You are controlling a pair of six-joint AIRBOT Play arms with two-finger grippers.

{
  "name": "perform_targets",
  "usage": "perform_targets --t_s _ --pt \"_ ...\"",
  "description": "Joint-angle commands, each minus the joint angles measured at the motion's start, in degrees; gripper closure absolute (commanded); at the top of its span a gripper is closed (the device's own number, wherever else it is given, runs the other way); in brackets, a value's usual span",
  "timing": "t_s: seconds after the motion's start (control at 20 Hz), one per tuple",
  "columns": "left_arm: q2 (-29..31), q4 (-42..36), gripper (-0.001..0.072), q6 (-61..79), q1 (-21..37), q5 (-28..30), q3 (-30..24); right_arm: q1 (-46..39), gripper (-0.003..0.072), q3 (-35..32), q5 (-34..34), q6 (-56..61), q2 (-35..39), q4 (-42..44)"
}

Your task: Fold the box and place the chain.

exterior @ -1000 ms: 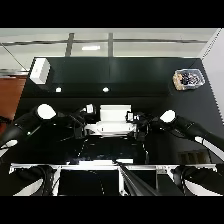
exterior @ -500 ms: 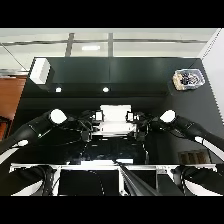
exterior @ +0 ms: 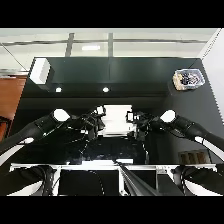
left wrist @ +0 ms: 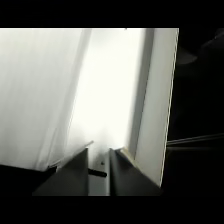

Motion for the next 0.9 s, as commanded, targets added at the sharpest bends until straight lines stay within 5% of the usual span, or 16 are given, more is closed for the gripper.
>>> perform_targets --t_s 0.0,0.05,0.15,0.2,0.3,0.4,0.45,0.5,0.65,0.85 --pt "-1.38 -2.71 0.066 0.55 0.02 -0.26 -0.02 0.04 0.0204 0.02 0.04 0.04 -0.02 0.0" --pt "-1.38 -2.73 0.0617 0.55 0.0 -0.26 -0.02 0.02 0.0204 0.02 0.04 0.04 -0.02 0.02" --pt "-1.38 -2.73 0.0284 0.52 -0.02 -0.13 -0.02 0.02 0.0204 0.02 0.04 0.04 -0.02 0.0" --pt "-1.36 -2.64 0.0333 0.55 0.0 -0.13 -0.02 0.02 0.0204 0.02 0.04 0.04 -0.02 0.02" --pt "-1.36 -2.51 0.0565 0.52 0.0 -0.24 0.02 0.02 0.0204 0.02 0.04 0.04 -0.02 0.02" --pt "-1.36 -2.54 0.0273 0.5 -0.02 -0.28 0.02 0.02 0.0204 0.02 0.04 0.04 -0.02 0.02" --pt "-1.2 -2.12 0.0417 0.42 0.07 -0.35 0.04 0.04 0.0205 0.02 0.04 0.04 -0.02 0.02" --pt "-0.63 -0.02 0.0682 0.02 0.35 -0.52 0.22 0.02 0.0204 0.02 0.04 0.04 -0.02 0.02" --pt "4.26 7.1 0.0683 -9.97 3.69 -1.27 0.55 0.02 0.0204 0.02 0.04 0.04 -0.02 0.0" --pt "15.61 21.81 0.0683 -31.74 15.13 -4.35 0.9 0.02 0.0204 0.02 0.04 0.04 -0.02 0.02"
